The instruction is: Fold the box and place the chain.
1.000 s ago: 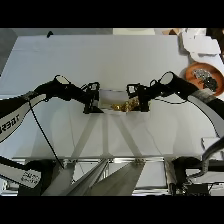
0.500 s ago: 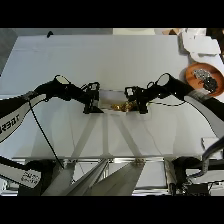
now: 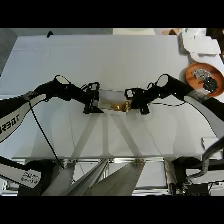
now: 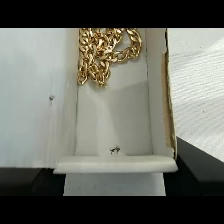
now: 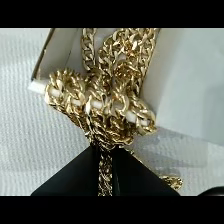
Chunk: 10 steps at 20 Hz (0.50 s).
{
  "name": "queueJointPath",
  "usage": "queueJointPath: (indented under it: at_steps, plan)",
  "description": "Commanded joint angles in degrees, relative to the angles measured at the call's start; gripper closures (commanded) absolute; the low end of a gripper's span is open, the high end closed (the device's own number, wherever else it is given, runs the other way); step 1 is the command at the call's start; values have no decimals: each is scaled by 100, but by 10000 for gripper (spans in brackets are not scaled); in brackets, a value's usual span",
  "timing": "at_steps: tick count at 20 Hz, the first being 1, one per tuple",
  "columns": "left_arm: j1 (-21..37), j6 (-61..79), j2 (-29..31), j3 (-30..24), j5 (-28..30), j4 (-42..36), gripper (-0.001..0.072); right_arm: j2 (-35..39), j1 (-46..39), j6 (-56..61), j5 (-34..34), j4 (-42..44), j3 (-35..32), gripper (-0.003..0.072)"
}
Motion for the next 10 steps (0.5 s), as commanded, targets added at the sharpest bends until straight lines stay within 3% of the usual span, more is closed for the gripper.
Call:
queueJointPath:
  at_steps: [1, 10]
  plan:
    - [0, 2, 0, -2, 2, 2, 432, 92, 4, 192, -52, -72, -2, 670]
    - [0, 2, 0, -2, 2, 2, 432, 1309, 81, 1591, -44, -212, -2, 671]
